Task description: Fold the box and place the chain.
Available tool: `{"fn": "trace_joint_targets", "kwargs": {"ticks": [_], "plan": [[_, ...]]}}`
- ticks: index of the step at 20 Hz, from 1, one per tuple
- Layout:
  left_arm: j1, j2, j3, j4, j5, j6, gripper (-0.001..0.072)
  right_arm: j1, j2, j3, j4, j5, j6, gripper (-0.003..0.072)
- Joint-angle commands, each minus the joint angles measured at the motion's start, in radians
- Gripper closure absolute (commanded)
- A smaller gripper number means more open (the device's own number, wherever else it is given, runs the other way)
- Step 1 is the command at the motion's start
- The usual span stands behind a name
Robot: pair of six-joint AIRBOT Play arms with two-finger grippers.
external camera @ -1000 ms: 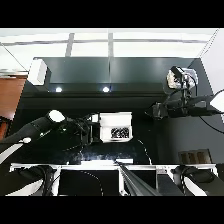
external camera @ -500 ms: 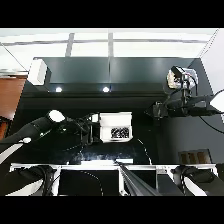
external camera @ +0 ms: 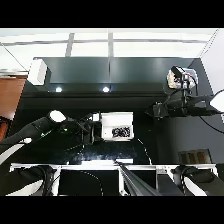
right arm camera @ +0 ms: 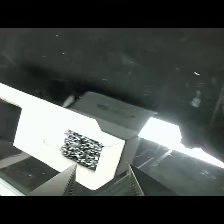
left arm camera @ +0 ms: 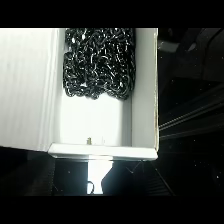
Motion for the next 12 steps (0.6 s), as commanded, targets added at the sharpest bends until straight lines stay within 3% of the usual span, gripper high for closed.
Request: {"fn": "trace_joint_targets", "kwargs": {"ticks": [1,2,4,7,12], "plan": [[-0.002,-0.001,0.001,0.0,0.003,-0.002,0.0368,0.0,0.0,0.001,-0.114,-0.016,0.0,0.021],[-0.002,-0.001,0.001,0.0,0.003,-0.002,0.0368,0.006,0.0,0.001,-0.156,-0.034,-0.001,-0.0034],[-0.002,-0.001,0.001,0.0,0.003,-0.002,0.0368,0.022,-0.014,0.004,-0.162,-0.123,-0.001,-0.0034],[-0.002,-0.001,0.001,0.0,0.003,-0.002,0.0368,0.023,-0.128,0.051,-0.039,-0.179,-0.064,-0.0034],[-0.002,-0.001,0.001,0.0,0.004,-0.002,0.0367,0.001,-0.415,0.108,0.357,-0.108,-0.511,-0.0034]]}}
